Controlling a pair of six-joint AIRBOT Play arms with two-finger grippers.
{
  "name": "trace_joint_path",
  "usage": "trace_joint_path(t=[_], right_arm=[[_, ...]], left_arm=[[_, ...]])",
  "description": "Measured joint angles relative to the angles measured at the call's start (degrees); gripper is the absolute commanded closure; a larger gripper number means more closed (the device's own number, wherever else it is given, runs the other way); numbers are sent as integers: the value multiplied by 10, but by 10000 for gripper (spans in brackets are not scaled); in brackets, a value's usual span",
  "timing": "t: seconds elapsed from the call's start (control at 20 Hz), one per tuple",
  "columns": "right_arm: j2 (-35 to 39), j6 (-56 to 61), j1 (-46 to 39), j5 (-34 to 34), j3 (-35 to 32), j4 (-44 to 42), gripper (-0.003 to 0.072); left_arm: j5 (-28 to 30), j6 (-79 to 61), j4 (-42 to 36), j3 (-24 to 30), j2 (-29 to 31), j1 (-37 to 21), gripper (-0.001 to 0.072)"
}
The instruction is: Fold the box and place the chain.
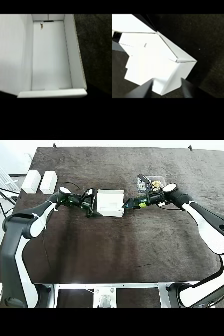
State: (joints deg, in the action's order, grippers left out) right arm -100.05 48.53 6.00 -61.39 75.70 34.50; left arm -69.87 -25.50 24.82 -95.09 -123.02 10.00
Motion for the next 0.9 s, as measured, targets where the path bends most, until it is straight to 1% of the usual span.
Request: trace_joint_path(t=[0.6,0.7,0.9], right_arm=[[-12,60,16,3,30,14,218],[-14,82,23,3,36,32,218],[-15,144,44,3,62,97,218]], left_arm=[[0,0,0,0,0,0,421],[0,0,0,0,0,0,421],[0,0,0,0,0,0,421]])
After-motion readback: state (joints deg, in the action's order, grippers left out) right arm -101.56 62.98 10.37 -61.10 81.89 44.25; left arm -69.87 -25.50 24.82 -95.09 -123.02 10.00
